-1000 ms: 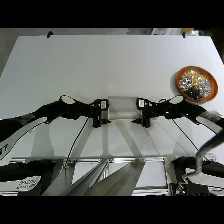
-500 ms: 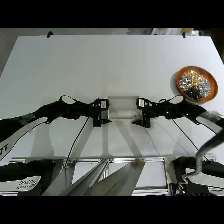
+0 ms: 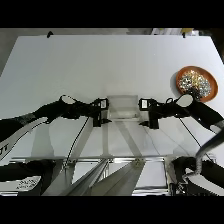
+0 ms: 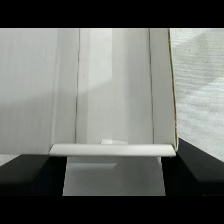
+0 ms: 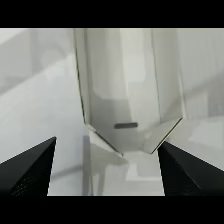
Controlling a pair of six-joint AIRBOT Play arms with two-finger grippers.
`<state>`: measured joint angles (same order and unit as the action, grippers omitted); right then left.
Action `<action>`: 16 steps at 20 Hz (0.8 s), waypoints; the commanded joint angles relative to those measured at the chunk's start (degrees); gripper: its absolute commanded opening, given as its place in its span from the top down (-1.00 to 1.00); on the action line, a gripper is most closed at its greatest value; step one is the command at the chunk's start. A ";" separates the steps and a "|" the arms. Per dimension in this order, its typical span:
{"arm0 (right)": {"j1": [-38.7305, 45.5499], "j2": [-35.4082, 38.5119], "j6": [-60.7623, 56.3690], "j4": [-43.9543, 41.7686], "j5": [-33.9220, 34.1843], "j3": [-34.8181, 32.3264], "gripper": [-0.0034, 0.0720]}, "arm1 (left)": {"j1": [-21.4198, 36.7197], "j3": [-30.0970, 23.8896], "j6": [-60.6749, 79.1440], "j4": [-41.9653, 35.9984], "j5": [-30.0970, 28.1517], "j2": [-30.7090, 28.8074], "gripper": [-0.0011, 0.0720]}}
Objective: Fold the box and place the chain.
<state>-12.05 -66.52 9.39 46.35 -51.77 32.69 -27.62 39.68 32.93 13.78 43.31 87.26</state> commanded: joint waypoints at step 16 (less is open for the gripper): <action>-0.04 10.56 -9.14 -30.18 6.16 0.04 0.86 | 0.02 0.04 0.24 0.17 0.22 -0.04 0.94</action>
<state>-12.05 -52.95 -0.58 28.77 -52.73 32.67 -27.62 39.70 33.17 13.93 43.53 87.26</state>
